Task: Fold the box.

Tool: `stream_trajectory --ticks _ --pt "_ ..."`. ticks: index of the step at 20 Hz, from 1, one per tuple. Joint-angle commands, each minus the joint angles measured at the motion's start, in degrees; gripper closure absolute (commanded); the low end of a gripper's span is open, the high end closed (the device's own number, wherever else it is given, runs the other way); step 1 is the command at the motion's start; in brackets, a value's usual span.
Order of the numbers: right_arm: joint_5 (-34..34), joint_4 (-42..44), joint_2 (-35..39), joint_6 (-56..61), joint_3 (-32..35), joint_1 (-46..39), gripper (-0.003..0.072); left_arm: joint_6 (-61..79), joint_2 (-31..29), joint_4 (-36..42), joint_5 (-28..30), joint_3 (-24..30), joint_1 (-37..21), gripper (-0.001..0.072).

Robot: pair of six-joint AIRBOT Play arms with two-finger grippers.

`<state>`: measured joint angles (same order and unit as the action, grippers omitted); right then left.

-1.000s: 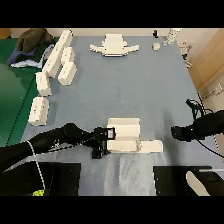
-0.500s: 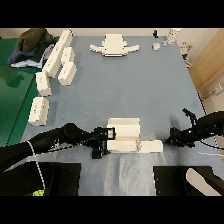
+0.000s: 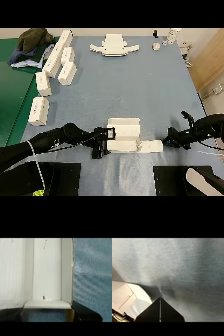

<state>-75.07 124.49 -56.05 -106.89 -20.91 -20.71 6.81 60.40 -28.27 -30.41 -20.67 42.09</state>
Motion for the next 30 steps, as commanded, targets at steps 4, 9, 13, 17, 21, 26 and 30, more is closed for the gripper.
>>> stream_trajectory --ticks 4,9,13,17,21,26,30 --pt "0.9 5.4 -0.04 1.44 4.44 4.79 0.0683 0.02 -0.02 0.0 -0.02 -0.04 0.02 0.0191" --pt "0.68 11.54 0.09 1.4 4.44 12.74 0.0683 0.02 -0.02 0.0 -0.02 -0.04 0.02 0.0191" --pt "1.79 12.5 1.79 1.27 3.78 17.99 0.0683 0.02 -0.02 0.0 0.0 -0.04 0.02 0.0191" --pt "1.73 12.39 7.76 1.25 0.68 18.95 0.0683 0.02 -0.02 0.0 -0.02 -0.04 0.02 0.0191" --pt "1.68 12.48 11.87 1.33 -0.81 19.02 0.0378 0.02 -0.02 0.0 -0.02 -0.04 0.02 0.0191" --pt "4.07 12.52 11.96 1.46 -0.81 25.05 0.026 0.0 -0.02 0.0 0.0 -0.04 0.02 0.0191" --pt "12.39 11.15 11.93 6.93 -0.85 34.36 0.0263 0.02 -0.02 0.0 -0.02 -0.04 0.02 0.0191"
